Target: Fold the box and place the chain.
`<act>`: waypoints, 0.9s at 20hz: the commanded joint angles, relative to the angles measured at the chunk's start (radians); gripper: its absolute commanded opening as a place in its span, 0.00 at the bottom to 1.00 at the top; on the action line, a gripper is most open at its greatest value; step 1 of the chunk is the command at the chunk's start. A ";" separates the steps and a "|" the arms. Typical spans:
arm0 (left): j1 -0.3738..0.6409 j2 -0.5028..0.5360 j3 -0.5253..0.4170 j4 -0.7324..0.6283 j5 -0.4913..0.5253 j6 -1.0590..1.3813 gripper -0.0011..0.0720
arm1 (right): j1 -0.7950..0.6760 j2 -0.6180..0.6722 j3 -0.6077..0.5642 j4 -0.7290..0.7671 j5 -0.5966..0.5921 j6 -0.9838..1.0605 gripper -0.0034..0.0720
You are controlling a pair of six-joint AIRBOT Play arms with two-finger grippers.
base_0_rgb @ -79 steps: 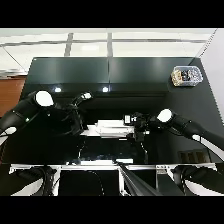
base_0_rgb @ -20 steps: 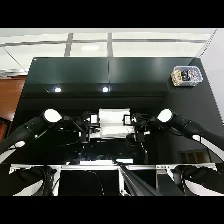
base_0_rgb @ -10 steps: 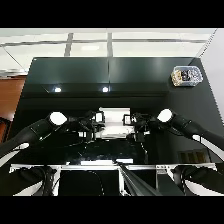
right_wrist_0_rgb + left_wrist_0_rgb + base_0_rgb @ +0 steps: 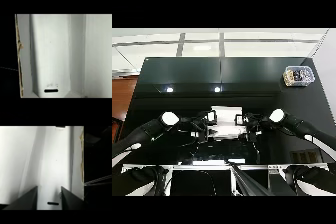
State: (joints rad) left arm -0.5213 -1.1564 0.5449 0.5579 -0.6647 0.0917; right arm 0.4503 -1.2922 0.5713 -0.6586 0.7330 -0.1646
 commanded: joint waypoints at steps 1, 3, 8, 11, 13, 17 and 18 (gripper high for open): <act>0.059 0.078 0.002 0.126 -0.017 -0.220 0.15 | 0.000 0.000 0.000 0.000 0.000 0.000 0.31; 0.155 0.181 0.002 0.256 -0.095 -0.412 0.05 | 0.000 0.000 0.000 0.000 0.000 0.000 0.31; 0.507 0.320 -0.034 0.475 -0.266 -1.139 0.05 | 0.000 0.000 0.000 0.000 0.000 0.000 0.31; 0.738 0.217 -0.092 0.378 -0.466 -1.374 0.05 | 0.000 0.000 0.000 0.000 0.000 0.000 0.31; 0.829 0.104 -0.130 0.196 -0.550 -1.245 0.05 | 0.000 0.000 0.000 0.000 0.000 0.000 0.31; 0.768 -0.080 -0.136 0.005 -0.513 -1.115 0.05 | 0.000 0.000 0.000 0.000 0.000 0.000 0.31; 0.729 -0.114 -0.136 -0.006 -0.484 -1.112 0.05 | 0.000 0.000 0.000 0.000 0.000 0.000 0.31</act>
State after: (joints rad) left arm 0.2344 -1.1641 0.4191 0.6720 -1.1530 -1.0504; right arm 0.4503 -1.2922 0.5713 -0.6590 0.7330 -0.1654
